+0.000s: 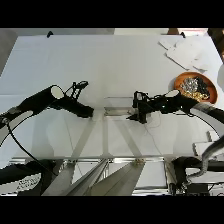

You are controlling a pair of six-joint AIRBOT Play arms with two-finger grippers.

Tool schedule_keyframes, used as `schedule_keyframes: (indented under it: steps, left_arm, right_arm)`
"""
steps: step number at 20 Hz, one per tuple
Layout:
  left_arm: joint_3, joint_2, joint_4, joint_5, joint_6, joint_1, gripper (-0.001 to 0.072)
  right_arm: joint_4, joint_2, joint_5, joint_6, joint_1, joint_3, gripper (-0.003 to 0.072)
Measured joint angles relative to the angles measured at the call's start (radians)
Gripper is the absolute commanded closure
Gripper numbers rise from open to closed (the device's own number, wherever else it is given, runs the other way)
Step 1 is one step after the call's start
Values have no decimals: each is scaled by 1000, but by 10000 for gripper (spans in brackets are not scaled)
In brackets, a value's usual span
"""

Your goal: Fold the box and place the chain.

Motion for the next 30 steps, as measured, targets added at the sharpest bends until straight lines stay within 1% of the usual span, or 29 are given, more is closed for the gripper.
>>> schedule_keyframes:
  steps: [3,6,12,13,14,15,18,20,21,23,25,26,27,30]
  left_arm:
    - [0,0,-15,-5,9,0,705]
    - [-1,2,-74,-19,36,1,704]
    - [-1,43,-187,-37,71,1,704]
    - [0,46,-240,-15,72,-2,704]
    - [0,53,-245,-45,79,-2,704]
    - [-2,53,-240,-27,82,0,704]
    - [-1,58,-272,-51,95,0,699]
    - [-1,60,-282,-46,101,0,696]
    - [-1,60,-286,-48,102,0,690]
    - [-1,61,-289,-49,106,0,621]
    - [-1,61,-293,-50,110,0,614]
    - [-1,61,-294,-51,113,0,598]
    - [-1,61,-295,-51,115,0,547]
    - [-1,61,-303,-53,121,0,547]
  right_arm:
    - [0,0,0,0,0,0,249]
    - [-1,0,1,0,-1,0,249]
    - [-2,0,0,0,-1,0,249]
    - [6,-1,-6,0,2,0,249]
    - [2,-1,9,-2,2,0,249]
    - [2,-1,-3,0,1,0,249]
    - [1,-1,-1,0,1,0,249]
    - [1,-1,-1,0,1,0,249]
    - [1,-1,-1,0,1,0,249]
    - [1,-1,-1,0,1,0,249]
    - [0,-1,-1,0,1,0,249]
    - [0,-1,-1,0,1,0,249]
    - [0,-1,-1,0,1,0,249]
    - [0,-1,0,0,1,0,249]
